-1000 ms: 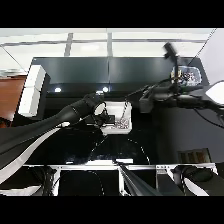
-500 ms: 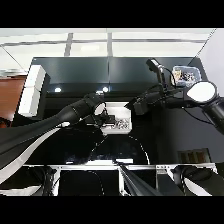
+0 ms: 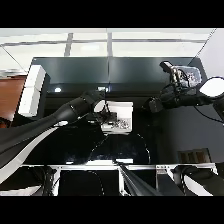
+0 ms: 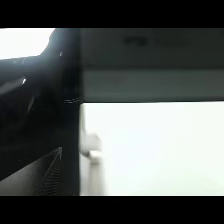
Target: Fold the box and place the chain.
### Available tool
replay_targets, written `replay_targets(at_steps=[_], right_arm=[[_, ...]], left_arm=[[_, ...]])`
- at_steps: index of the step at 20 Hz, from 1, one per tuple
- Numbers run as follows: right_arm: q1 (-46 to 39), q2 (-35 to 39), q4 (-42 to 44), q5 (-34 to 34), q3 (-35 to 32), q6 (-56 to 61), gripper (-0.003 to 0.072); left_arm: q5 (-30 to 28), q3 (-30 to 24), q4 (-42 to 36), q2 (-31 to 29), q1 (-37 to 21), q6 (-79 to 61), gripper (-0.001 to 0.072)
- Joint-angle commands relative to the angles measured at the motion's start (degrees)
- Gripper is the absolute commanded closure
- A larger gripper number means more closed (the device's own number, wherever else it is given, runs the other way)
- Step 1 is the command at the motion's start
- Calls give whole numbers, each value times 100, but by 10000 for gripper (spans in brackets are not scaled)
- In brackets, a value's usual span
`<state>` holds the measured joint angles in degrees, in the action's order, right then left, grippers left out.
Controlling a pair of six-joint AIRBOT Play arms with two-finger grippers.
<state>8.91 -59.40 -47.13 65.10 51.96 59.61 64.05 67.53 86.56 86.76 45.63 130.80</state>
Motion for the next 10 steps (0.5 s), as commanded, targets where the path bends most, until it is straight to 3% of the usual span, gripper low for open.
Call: replay_targets(at_steps=[1, 4, 7, 9, 10], right_arm=[[-70, -4, -116, 166, -2, -2, 412], [-177, -4, -339, 66, -2, 4, 412], [-439, -4, -413, 81, -2, 146, 412], [-533, -4, -413, 118, -2, 157, 412], [-533, -4, -413, 120, -2, 168, 412]], left_arm=[[122, 173, 262, -435, 7, -125, 175], [916, 72, 1121, -1134, 2, -490, 175], [1482, -669, 2114, -1941, -380, -487, 177], [1054, -1484, 1681, -2481, -1158, -487, 178], [588, -1880, 1067, -2684, -1600, -654, 178]])
